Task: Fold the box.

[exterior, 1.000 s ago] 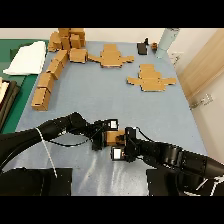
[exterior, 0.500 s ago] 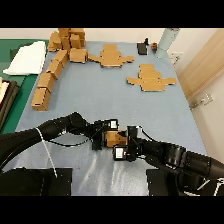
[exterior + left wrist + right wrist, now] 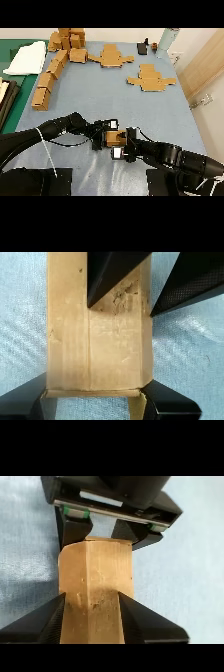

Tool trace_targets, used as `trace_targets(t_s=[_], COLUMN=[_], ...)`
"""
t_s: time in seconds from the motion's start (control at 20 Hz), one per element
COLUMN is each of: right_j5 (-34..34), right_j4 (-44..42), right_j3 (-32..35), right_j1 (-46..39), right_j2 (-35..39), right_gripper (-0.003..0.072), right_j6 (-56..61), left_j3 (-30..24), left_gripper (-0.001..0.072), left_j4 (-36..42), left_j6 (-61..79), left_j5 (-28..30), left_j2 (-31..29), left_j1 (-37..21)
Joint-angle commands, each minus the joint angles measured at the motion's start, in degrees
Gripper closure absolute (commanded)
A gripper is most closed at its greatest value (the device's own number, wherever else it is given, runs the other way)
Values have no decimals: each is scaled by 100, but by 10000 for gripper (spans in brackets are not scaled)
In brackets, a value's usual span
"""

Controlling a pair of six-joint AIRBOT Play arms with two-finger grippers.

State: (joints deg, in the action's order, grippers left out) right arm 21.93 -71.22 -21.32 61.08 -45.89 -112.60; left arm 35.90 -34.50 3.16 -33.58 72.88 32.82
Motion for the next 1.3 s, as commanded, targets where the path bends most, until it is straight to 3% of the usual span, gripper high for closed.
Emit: trace_targets(t_s=[0.0, 0.1, 0.2, 0.35, 0.4, 1.25], right_j5=[-28, -28, -28, -26, -20, 52], right_j4=[210, 391, 442, 442, 442, 531], right_j3=[-4, -7, -15, -15, -15, -17], right_j1=[-2, -4, -2, -2, -2, -4], right_j2=[-94, -94, -83, -20, 13, 525], right_gripper=[175, 188, 322, 355, 419, 424], right_j6=[2, 4, 4, 4, 2, 4], left_j3=[0, 0, 0, 0, 0, 0], left_gripper=[242, 242, 242, 242, 242, 242], left_j4=[0, 0, 0, 0, 2, 0], left_j6=[0, 0, 0, 0, 0, 0], left_j5=[2, 2, 2, 0, 0, 2], left_j2=[-2, -2, -2, -2, -2, -2], left_j1=[2, 2, 2, 2, 2, 2])
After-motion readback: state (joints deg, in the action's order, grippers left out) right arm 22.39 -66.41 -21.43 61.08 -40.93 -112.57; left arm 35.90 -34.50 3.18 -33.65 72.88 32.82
